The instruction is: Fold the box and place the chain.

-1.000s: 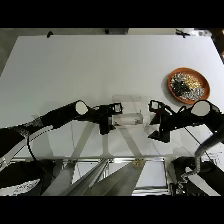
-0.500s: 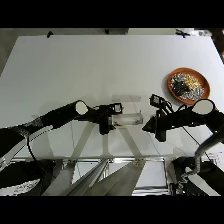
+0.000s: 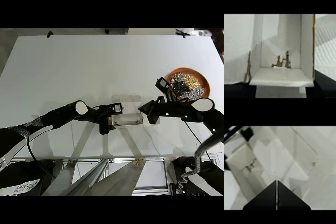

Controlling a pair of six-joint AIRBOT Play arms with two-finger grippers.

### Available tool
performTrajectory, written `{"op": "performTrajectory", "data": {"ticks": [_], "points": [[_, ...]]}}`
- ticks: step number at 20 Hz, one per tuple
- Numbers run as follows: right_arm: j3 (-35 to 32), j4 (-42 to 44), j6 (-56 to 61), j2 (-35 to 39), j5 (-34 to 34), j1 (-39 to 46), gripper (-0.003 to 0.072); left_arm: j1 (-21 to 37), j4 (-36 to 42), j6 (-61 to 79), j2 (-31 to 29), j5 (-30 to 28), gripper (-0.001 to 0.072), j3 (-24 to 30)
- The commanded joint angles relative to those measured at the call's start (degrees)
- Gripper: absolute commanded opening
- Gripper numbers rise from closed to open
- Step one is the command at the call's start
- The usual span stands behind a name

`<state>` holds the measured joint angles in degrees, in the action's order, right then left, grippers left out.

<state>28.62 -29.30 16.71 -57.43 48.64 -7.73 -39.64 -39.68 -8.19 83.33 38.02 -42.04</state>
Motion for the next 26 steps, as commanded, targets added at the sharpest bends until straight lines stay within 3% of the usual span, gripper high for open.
{"op": "performTrajectory", "data": {"ticks": [1, 7, 12, 17, 22, 26], "points": [[0.0, 1.5, 1.5, -5.9, -4.8, -0.1, 0.0008, 0.0, 0.0, 0.0, 0.0, 0.0, 0.0135, 0.0], [0.0, 1.3, 1.6, -13.6, -4.8, -0.1, 0.0008, 0.0, 0.0, 0.0, 0.0, 0.0, 0.0135, 0.0], [0.1, 1.8, 2.6, -13.0, -3.8, 0.0, 0.0008, 0.0, 0.0, 0.0, 0.0, 0.0, 0.0135, 0.0], [0.9, 1.8, 3.1, -7.2, -2.6, 0.0, 0.0008, 0.0, 0.0, 0.0, 0.0, 0.0, 0.0135, 0.0], [1.7, -13.3, 9.8, 0.9, -0.6, 0.0, 0.0008, -0.1, 0.0, 0.0, 0.0, 0.0, 0.0135, 0.0], [1.7, -28.9, 11.1, 4.1, 8.6, 0.0, 0.0008, -0.1, 0.0, 0.0, 0.0, 0.0, 0.0135, 0.0]]}}
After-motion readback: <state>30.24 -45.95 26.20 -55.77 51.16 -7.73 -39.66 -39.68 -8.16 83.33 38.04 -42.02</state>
